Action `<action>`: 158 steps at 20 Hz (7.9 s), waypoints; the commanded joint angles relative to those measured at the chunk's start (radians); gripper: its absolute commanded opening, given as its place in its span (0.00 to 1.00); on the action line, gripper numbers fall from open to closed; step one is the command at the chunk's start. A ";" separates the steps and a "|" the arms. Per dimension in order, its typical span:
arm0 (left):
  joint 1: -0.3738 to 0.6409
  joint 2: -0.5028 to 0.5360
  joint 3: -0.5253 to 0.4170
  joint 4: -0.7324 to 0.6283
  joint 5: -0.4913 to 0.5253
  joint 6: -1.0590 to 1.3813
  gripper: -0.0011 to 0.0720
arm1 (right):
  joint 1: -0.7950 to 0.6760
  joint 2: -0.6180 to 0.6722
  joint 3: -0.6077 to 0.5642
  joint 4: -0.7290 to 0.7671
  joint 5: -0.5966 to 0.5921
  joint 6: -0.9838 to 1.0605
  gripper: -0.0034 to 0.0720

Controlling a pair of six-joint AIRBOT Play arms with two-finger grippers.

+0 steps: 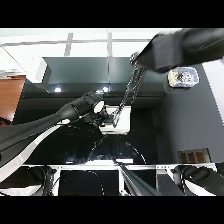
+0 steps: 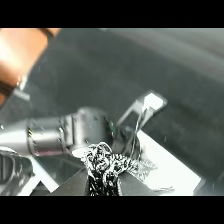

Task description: Fold the box and place the chain.

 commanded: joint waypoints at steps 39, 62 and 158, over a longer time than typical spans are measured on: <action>-0.001 -0.006 0.049 0.004 -0.051 0.016 0.09 | -0.109 0.061 -0.721 -0.118 -0.171 -0.027 0.40; 0.677 0.401 -0.584 -0.809 0.005 1.646 0.99 | -0.189 0.065 -0.721 -0.142 -0.191 -0.021 0.40; 0.289 0.113 -0.353 -0.941 0.363 2.453 0.52 | -0.018 -0.141 -0.785 0.068 -0.399 -1.195 0.84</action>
